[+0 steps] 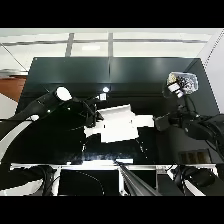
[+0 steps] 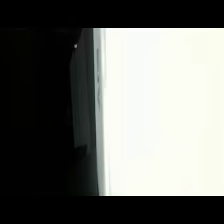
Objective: Fold the box and place the chain.
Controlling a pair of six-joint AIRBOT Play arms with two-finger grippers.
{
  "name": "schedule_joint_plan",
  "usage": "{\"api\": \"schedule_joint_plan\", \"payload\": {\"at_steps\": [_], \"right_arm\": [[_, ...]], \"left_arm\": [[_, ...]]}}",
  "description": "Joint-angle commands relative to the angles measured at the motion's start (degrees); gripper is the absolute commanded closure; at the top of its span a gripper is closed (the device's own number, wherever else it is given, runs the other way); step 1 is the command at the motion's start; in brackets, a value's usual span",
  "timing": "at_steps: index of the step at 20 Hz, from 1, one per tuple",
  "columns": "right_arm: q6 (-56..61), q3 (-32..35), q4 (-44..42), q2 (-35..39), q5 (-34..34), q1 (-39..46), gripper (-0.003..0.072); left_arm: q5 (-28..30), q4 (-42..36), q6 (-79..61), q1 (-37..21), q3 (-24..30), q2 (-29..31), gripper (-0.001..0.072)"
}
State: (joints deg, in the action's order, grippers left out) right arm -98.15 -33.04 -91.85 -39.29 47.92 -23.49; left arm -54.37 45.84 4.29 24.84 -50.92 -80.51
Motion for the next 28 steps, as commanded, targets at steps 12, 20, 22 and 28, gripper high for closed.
{"api": "schedule_joint_plan", "payload": {"at_steps": [12,20,22,28], "right_arm": [[-44.9,7.0,-20.8,-3.3,-10.6,-0.5,-0.0010],[-49.7,7.0,-21.2,-8.8,-10.4,-6.6,-0.0009],[-52.0,7.0,-22.2,-10.9,-10.3,-7.1,-0.0009],[-59.9,7.0,-23.6,-14.9,-7.5,-8.8,-0.0009]], "left_arm": [[-1.5,8.5,3.3,2.7,-1.4,-2.3,0.0679],[-0.5,9.2,6.3,4.2,-2.0,-2.3,0.0678],[0.0,9.2,6.3,4.2,-2.0,-2.3,0.0679],[0.4,9.3,6.3,4.2,-2.0,-2.3,0.0678]]}}
